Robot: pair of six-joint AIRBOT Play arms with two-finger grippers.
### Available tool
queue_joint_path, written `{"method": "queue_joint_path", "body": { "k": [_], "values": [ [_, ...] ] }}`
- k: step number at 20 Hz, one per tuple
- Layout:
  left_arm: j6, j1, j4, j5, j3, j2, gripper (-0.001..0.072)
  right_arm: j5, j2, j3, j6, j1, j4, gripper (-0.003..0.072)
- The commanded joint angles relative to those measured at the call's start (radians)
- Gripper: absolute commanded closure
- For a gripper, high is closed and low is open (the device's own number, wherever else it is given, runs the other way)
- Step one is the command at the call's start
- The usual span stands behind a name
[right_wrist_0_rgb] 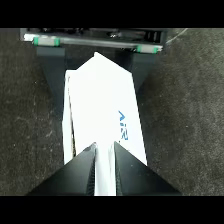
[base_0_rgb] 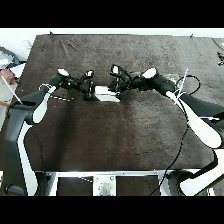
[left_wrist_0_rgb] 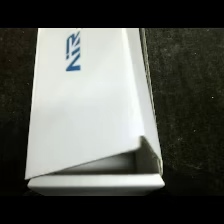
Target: Fold the box and place the chain.
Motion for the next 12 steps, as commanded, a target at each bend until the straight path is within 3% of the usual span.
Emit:
{"method": "queue_joint_path", "body": {
  "k": [1, 12],
  "values": [
    [0.001, 0.000, 0.002, -0.002, 0.001, 0.000, 0.0435, 0.003, -0.001, 0.000, 0.003, 0.001, -0.037, 0.0530],
    [0.001, 0.000, 0.002, -0.002, 0.001, 0.000, 0.0435, 0.031, -0.004, -0.002, 0.029, 0.021, -0.049, 0.0531]
  ]
}}
